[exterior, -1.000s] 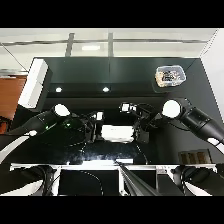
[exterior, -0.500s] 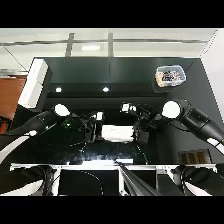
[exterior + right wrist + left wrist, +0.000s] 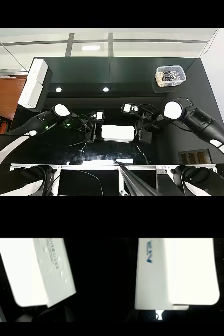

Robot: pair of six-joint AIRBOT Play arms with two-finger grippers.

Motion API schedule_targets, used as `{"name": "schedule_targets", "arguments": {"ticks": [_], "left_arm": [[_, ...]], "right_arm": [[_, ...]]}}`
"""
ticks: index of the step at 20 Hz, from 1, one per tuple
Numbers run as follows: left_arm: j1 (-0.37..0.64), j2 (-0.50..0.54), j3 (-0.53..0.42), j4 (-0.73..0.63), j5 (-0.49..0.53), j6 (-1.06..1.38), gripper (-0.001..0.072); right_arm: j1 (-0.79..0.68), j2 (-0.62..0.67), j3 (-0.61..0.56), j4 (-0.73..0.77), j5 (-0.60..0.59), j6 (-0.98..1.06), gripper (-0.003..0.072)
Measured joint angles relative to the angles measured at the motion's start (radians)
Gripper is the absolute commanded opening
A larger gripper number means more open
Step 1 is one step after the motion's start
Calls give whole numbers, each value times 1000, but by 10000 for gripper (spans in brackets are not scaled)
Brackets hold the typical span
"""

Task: Fold the box and place the chain.

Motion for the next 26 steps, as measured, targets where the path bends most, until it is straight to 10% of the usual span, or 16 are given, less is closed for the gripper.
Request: {"name": "schedule_targets", "arguments": {"ticks": [4,6,26], "left_arm": [[0,0,0,0,0,0,351],[0,0,0,0,0,0,350],[0,0,0,0,0,1,351]], "right_arm": [[0,15,10,-3,-4,24,400],[0,19,23,21,5,45,720],[0,-68,175,96,-35,18,719]]}}
